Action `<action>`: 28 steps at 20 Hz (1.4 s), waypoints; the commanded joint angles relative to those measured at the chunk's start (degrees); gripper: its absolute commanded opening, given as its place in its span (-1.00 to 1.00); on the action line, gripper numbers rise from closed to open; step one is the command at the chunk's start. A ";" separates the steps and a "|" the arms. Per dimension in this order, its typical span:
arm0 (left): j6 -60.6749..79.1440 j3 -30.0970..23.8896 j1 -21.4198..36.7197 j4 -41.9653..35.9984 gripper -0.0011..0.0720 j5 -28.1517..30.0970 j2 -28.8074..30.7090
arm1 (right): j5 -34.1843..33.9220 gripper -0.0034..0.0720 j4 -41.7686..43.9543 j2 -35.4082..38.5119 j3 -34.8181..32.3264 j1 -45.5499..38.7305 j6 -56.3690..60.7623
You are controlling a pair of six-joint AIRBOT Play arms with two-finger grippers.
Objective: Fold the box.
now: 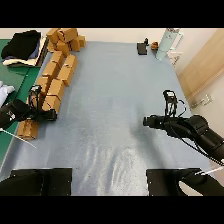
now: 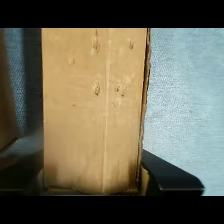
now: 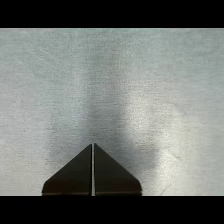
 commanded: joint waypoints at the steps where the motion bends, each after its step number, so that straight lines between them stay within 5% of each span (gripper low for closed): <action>1: 0.00 -0.07 0.07 0.87 0.94 -1.46 -0.50 | 0.00 -0.86 0.00 0.00 0.02 -0.04 0.00; 9: -0.11 6.75 0.15 3.41 0.95 -14.27 -0.48 | -0.02 -0.86 0.00 0.00 0.02 -0.04 0.00; 17: -3.69 20.31 0.15 11.17 0.95 -33.03 -0.48 | -0.09 -0.86 0.02 0.00 0.02 -0.04 -0.07; 22: -9.11 28.92 0.13 7.02 0.90 -42.18 -0.48 | -0.11 -0.86 0.46 -0.46 0.44 -0.04 -0.55; 24: -8.96 31.82 -0.11 2.38 -0.68 -43.71 -0.48 | -0.96 -0.86 1.27 -2.64 2.60 -0.04 -2.99; 25: -8.76 33.09 -0.68 -0.22 -0.93 -43.41 -0.48 | -1.64 -0.86 2.14 -4.68 4.55 -0.04 -4.50; 28: -7.98 34.71 -6.80 -3.06 -0.93 -41.99 -0.50 | -5.66 -0.86 5.20 -13.27 13.11 -0.04 -7.80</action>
